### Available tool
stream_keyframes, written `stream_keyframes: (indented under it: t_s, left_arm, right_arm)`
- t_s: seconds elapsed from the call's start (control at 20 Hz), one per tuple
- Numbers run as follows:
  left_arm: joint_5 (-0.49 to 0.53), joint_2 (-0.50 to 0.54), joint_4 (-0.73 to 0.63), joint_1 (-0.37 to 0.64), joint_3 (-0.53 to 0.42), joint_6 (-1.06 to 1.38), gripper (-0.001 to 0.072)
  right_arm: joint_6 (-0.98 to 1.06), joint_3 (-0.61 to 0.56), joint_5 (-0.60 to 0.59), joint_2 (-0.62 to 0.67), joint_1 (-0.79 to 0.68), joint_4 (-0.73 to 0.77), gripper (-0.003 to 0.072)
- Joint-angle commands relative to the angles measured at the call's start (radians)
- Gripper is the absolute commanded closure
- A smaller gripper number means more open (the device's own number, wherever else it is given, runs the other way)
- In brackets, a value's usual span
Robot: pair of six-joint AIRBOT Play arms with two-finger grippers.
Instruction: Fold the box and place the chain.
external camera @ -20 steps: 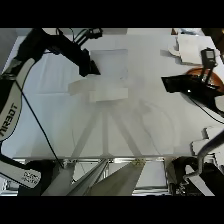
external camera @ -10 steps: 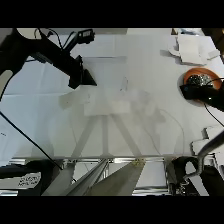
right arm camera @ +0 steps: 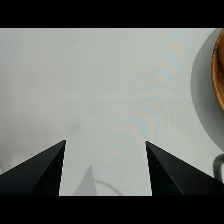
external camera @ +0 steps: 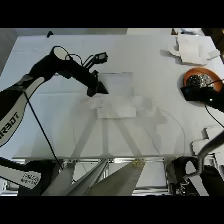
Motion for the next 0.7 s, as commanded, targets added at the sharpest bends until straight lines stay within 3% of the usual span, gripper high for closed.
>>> stream_keyframes:
  t_s: [0.0,0.4,0.65]
  left_arm:
    - [0.098,-0.065,0.011,-0.024,-0.003,0.048,0.0704]
    - [0.178,-0.079,0.018,-0.027,-0.003,0.166,0.0703]
    - [0.178,-0.108,0.016,-0.031,-0.004,0.163,0.0703]
  right_arm:
    - [0.002,0.0,-0.007,-0.001,-0.001,0.0,0.0155]
    - [0.002,0.0,-0.027,-0.001,-0.001,0.0,0.0156]
    - [0.002,0.0,-0.026,-0.001,-0.001,0.0,0.0157]
